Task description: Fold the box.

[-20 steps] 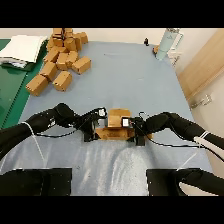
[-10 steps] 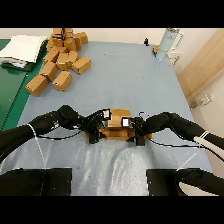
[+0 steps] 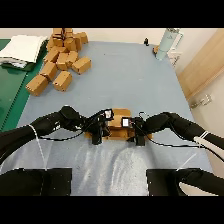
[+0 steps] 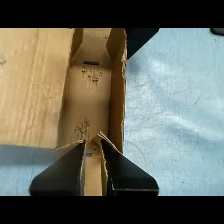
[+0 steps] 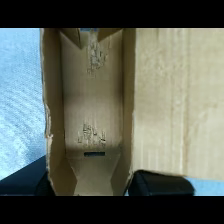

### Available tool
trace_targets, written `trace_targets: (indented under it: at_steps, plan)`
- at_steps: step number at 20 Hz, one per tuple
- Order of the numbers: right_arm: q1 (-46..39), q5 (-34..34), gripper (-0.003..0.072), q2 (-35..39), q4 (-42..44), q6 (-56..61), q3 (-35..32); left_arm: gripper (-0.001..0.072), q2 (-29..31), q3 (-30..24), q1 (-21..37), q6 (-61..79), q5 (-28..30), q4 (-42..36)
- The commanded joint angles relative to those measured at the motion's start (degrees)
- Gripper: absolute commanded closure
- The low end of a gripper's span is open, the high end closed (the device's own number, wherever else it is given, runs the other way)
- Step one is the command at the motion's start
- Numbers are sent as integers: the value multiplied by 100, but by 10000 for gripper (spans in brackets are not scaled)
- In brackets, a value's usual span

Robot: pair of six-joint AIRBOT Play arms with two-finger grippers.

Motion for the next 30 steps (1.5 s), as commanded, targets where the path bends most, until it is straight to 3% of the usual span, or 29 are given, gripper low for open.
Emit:
trace_targets:
  at_steps: [1, 2, 3, 4, 5, 10, 11, 12, 13, 14, 18, 23, 26, 28, 30]
  plan:
    - [4, 0, 168, -2, 2, 2, -2, 557, -4, -2, -31, 109, 44, -136]
    - [4, 0, 168, -2, 2, 2, -2, 555, -4, -2, -31, 109, 48, -138]
    - [4, 0, 168, -2, 2, 2, -2, 468, -4, -2, -31, 109, 44, -136]
    - [4, 0, 168, -2, 2, 2, -2, 234, -7, -2, -31, 109, 39, -138]
    - [4, 0, 168, -2, 2, 2, -2, 167, -17, -2, -31, 90, 31, -140]
    - [4, 0, 168, -2, 2, 2, -2, 164, -155, -2, -31, 55, -186, -157]
    - [4, 0, 168, -2, 2, 2, -2, 176, -146, -2, -31, -20, -175, -157]
    - [4, 0, 168, -2, 2, 2, -2, 302, -133, 0, -22, -179, -166, -125]
    - [4, 0, 168, -2, 2, 2, -2, 541, -96, 0, -20, -350, -170, 48]
    - [4, 2, 168, -2, 2, 2, -2, 698, -13, 0, -20, -619, -170, 428]
    - [4, 0, 168, -2, 2, 2, -2, 698, 621, 0, -17, -2197, -61, 1838]
    - [4, 0, 168, -2, 2, 2, -2, 699, 1661, -2, -17, -4728, -343, 2946]
    - [4, 0, 168, -2, 2, 2, -2, 698, 2100, -101, 229, -8308, -450, 4581]
    - [4, 0, 168, -2, 2, 2, -2, 698, 2072, -232, 710, -10712, -1029, 5493]
    - [4, 0, 168, -2, 0, 2, -2, 698, 1991, -424, 1154, -11154, -1226, 5064]
